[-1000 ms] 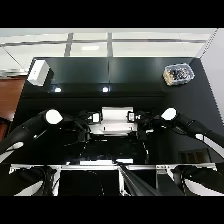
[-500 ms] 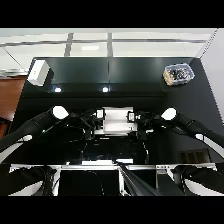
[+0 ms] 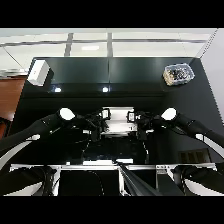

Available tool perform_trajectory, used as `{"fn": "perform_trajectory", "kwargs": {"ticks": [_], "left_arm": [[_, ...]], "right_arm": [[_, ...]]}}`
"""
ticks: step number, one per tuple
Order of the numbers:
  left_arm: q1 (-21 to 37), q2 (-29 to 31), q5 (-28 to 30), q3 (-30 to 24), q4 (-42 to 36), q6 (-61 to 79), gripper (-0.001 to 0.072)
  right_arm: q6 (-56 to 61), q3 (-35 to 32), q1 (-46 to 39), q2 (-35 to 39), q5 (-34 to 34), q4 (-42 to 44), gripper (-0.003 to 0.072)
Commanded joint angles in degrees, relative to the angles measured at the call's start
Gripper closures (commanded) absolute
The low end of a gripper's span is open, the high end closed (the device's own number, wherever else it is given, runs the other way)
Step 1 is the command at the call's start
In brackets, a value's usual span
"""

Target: Fold the box and place the chain.

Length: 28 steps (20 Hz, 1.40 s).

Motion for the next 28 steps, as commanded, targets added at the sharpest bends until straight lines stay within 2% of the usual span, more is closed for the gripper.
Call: {"fn": "perform_trajectory", "kwargs": {"ticks": [1,2,3,4,5,6,7,8,9,10,12,15,18,21,24,26,28], "left_arm": [[-0.7,-0.6,0.8,0.1,-1.0,0.2,0.0616],[-0.7,-0.6,0.8,0.1,-0.7,0.2,0.0644],[-0.7,-0.6,0.8,0.1,-0.6,0.2,0.0596],[-0.7,-0.6,1.0,0.1,-0.7,0.2,0.0351],[-0.7,-0.6,1.0,0.1,-0.6,0.2,0.0250],[-0.7,-0.6,0.9,0.1,-0.4,0.2,0.0403],[-0.7,-0.5,0.9,0.1,-0.2,0.2,0.0481],[-0.7,-0.5,0.9,0.1,-0.2,0.2,0.0391],[-0.7,-0.3,0.4,0.1,-0.2,0.1,0.0419],[-0.4,0.4,-0.5,0.1,-0.1,0.2,0.0580],[1.5,3.7,-3.7,0.1,2.7,-1.3,0.0684],[6.0,12.0,-5.1,0.1,11.5,-18.8,0.0684],[13.3,20.5,-9.5,0.0,21.4,-39.2,0.0684],[22.6,22.6,-16.4,-1.1,26.4,-58.6,0.0684],[31.5,19.6,-19.9,-4.4,24.0,-75.0,0.0683],[35.6,15.4,-22.1,-7.6,14.3,-77.6,0.0683],[36.6,10.0,-23.3,-9.2,7.0,-73.9,0.0684]], "right_arm": [[0.0,0.0,0.0,0.0,0.0,0.0,0.0549],[0.0,0.0,0.0,0.0,0.0,0.0,0.0549],[0.0,0.0,0.0,0.0,0.0,0.0,0.0549],[0.0,0.0,0.0,0.0,0.0,0.0,0.0549],[0.0,0.0,0.0,0.0,0.0,0.0,0.0549],[0.0,0.0,0.0,0.0,0.0,0.0,0.0549],[0.0,0.0,0.0,0.0,0.0,0.0,0.0549],[0.0,0.0,0.0,0.0,0.0,0.0,0.0549],[0.0,0.0,0.0,0.0,0.0,0.0,0.0549],[0.0,0.0,0.0,0.0,0.0,0.0,0.0549],[0.0,0.0,0.0,0.0,0.0,0.0,0.0549],[0.0,0.0,0.0,0.0,0.0,0.0,0.0549],[0.0,0.0,0.0,0.0,0.0,0.0,0.0549],[0.0,0.0,0.0,0.0,0.0,0.0,0.0549],[0.0,0.0,0.0,0.0,0.0,0.0,0.0549],[0.0,0.0,0.0,0.0,0.0,0.0,0.0549],[0.0,0.0,0.0,0.0,0.0,0.0,0.0549]]}}
